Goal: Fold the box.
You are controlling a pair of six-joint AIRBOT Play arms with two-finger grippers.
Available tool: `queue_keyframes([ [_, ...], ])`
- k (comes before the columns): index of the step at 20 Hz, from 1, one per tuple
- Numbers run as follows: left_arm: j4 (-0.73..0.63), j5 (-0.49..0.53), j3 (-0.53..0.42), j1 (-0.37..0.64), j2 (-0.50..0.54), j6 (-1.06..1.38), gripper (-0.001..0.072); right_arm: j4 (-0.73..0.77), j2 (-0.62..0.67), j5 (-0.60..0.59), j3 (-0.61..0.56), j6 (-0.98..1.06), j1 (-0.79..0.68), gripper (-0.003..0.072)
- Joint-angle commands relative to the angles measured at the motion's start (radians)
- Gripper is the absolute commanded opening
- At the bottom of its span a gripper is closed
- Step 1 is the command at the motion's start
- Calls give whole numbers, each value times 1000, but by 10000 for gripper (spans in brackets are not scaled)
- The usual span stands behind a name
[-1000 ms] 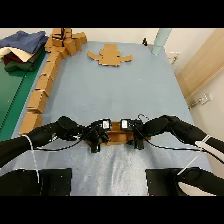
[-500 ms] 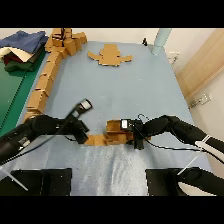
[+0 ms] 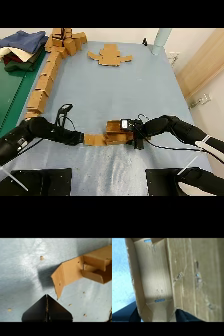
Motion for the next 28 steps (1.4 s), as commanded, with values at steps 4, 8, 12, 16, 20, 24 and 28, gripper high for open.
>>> queue_keyframes([
  [4,-138,184,-14,-157,-190,-47,12,0,0,0,1,0,0,510],
  [8,-181,257,-2,-198,-208,-50,12,0,0,0,1,0,0,510],
  [12,-184,270,32,-200,-179,-43,12,0,0,0,1,0,0,510],
  [16,-260,263,33,-203,-140,13,13,0,0,0,1,0,0,510],
  [20,-425,265,36,-230,-134,175,400,0,0,0,1,0,0,510],
  [24,-430,281,36,-231,-135,170,295,0,0,0,1,0,0,510],
  [28,-433,290,36,-231,-135,166,295,0,0,0,1,0,0,510],
])
